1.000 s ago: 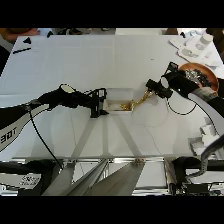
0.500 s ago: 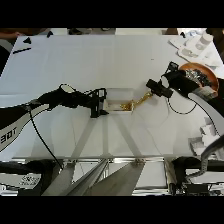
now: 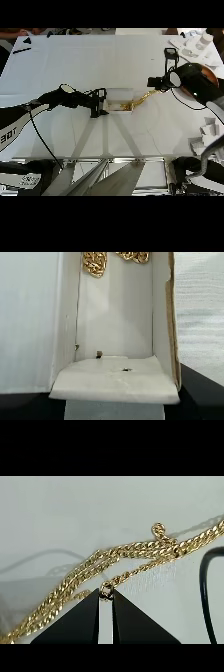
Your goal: Fold the box and place the chain.
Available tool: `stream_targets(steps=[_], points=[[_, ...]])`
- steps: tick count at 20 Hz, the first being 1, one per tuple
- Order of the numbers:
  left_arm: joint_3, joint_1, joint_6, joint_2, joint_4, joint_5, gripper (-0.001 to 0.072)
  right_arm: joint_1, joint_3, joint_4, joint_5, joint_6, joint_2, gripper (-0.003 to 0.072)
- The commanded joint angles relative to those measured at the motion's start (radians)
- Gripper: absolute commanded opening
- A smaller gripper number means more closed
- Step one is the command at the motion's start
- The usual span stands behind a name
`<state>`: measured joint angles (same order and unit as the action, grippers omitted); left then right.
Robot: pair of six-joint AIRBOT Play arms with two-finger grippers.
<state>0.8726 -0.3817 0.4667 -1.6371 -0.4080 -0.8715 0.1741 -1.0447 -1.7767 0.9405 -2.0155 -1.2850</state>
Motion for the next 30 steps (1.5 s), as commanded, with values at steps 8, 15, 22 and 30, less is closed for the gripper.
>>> stream_targets(steps=[8,15,22,30], points=[[0.000,0.000,0.000,0.000,0.000,0.000,0.0318,0.299,-0.001,0.064,0.106,0.328,0.103,0.0014],[0.000,0.000,0.000,0.000,0.000,0.000,0.0318,0.379,-0.001,0.404,-0.151,0.553,0.102,0.0013],[0.000,0.000,0.000,0.000,0.000,0.000,0.0318,0.378,-0.001,0.422,-0.222,0.592,0.084,0.0024],[0.000,0.000,0.000,0.000,0.000,0.000,0.0318,0.237,-0.001,0.369,-0.169,0.576,0.159,0.0333]])
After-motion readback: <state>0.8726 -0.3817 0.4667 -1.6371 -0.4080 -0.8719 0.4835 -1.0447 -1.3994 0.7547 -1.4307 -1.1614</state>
